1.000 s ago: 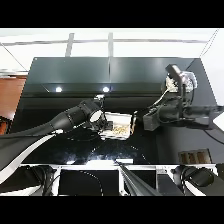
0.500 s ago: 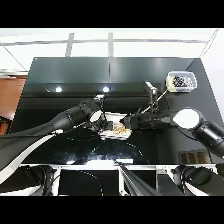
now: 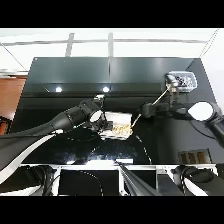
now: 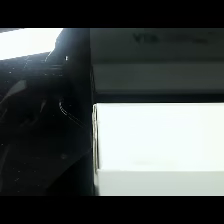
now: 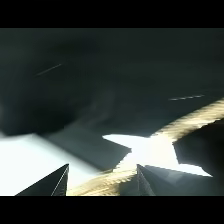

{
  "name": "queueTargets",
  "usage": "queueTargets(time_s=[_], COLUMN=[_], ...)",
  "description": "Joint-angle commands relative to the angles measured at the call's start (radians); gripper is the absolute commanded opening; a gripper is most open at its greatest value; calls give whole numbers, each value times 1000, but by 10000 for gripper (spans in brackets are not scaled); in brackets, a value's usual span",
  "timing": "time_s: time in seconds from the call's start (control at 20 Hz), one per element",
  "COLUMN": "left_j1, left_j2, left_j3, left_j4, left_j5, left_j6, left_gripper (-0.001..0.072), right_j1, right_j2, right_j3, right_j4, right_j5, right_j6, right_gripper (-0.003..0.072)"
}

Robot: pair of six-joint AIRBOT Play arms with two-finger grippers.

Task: Fold the box and place the chain.

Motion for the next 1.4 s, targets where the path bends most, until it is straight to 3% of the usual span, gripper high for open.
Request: queueTargets(time_s=[0.0, 0.2, 0.45, 0.7, 0.75, 0.8, 1.05, 1.15, 1.35], left_j1=[0, 0, 0, 0, 0, 0, 0, 0, 0], left_j2=[0, 0, 0, 0, 0, 0, 0, 0, 0], left_j3=[0, 0, 0, 0, 0, 0, 0, 0, 0], left_j4=[0, 0, 0, 0, 0, 0, 0, 0, 0], left_j5=[0, 0, -3, -2, -2, -2, -1, -2, -1], left_j6=[0, 0, 0, 0, 0, 0, 0, 0, 0], left_gripper=[31, 31, 31, 31, 31, 31, 31, 31, 31], right_j1=[-186, -291, -330, -330, -332, -335, -335, -325, -315], right_j2=[-79, -331, -605, -701, -701, -698, -577, -435, -86], right_j3=[-3, 83, 321, 421, 421, 422, 420, 420, 420], right_j4=[-375, -225, -85, -29, -31, -32, -35, -36, -35], right_j5=[-106, -254, -228, -190, -183, -153, 65, 137, 154], right_j6=[270, 270, 273, 273, 271, 254, 17, -74, -102], right_gripper=[704, 720, 720, 720, 456, 1, 12, 11, 11])
